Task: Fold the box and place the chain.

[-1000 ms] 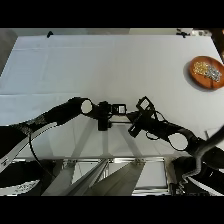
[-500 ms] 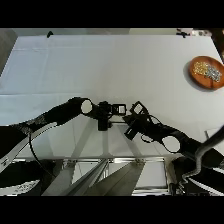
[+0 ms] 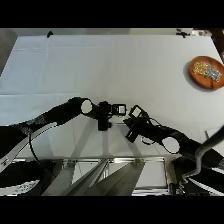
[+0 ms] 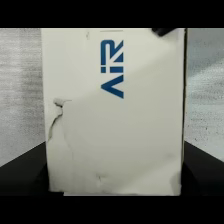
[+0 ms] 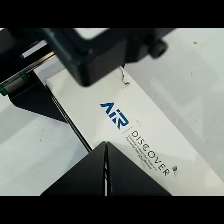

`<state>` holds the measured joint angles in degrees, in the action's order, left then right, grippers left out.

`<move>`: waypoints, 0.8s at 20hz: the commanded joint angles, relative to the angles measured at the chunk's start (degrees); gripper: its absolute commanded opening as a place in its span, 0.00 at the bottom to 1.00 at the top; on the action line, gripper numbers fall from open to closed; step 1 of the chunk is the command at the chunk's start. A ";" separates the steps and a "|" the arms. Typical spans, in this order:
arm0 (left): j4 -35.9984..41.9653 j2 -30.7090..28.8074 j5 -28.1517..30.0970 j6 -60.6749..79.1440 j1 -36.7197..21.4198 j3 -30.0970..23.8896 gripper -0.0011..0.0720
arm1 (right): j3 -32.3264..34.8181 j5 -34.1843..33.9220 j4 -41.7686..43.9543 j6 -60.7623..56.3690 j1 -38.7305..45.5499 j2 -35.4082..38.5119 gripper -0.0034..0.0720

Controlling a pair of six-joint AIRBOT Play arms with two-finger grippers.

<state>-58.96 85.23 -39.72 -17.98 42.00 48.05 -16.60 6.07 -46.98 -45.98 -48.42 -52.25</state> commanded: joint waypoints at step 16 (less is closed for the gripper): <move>0.00 -0.04 0.02 -0.02 0.00 0.00 0.39 | -0.92 3.69 -2.75 -0.13 0.00 10.73 0.06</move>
